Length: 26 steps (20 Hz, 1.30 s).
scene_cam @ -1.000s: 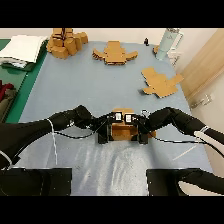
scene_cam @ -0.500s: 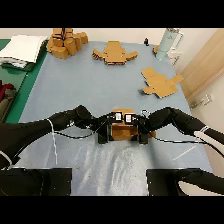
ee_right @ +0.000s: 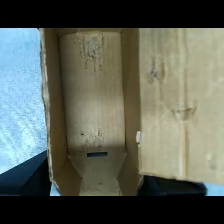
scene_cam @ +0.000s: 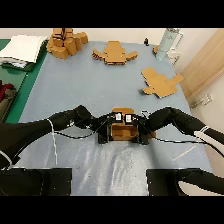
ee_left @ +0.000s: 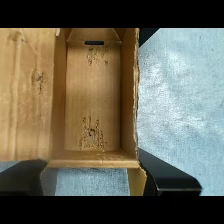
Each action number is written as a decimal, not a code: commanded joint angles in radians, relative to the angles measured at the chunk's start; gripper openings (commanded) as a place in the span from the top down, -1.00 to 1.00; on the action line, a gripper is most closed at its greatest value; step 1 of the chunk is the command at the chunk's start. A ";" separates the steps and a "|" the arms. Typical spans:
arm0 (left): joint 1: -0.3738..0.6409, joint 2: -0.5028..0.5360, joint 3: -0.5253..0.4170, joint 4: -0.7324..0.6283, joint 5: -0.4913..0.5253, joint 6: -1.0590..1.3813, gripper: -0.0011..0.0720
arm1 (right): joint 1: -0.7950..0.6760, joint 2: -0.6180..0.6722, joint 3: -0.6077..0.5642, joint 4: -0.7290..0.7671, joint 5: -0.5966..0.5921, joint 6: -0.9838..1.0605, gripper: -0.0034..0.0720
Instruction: Fold the box.
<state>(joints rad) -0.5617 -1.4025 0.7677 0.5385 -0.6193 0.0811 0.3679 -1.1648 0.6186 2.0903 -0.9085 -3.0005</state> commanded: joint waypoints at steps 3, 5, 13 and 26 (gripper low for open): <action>0.000 0.000 0.000 -0.001 0.000 0.000 -0.43 | -0.003 0.037 0.002 -0.073 -0.013 0.118 -1.00; 0.000 0.000 0.000 -0.001 0.000 -0.001 -0.43 | -0.003 0.072 0.002 -0.153 -0.015 0.219 -1.00; 0.000 0.000 0.000 -0.001 0.000 -0.001 -0.43 | -0.002 0.286 0.002 -0.210 -0.215 0.296 -0.99; 0.000 0.000 0.000 -0.001 0.000 -0.001 -0.43 | 0.001 0.385 0.001 0.085 -0.466 0.931 -0.98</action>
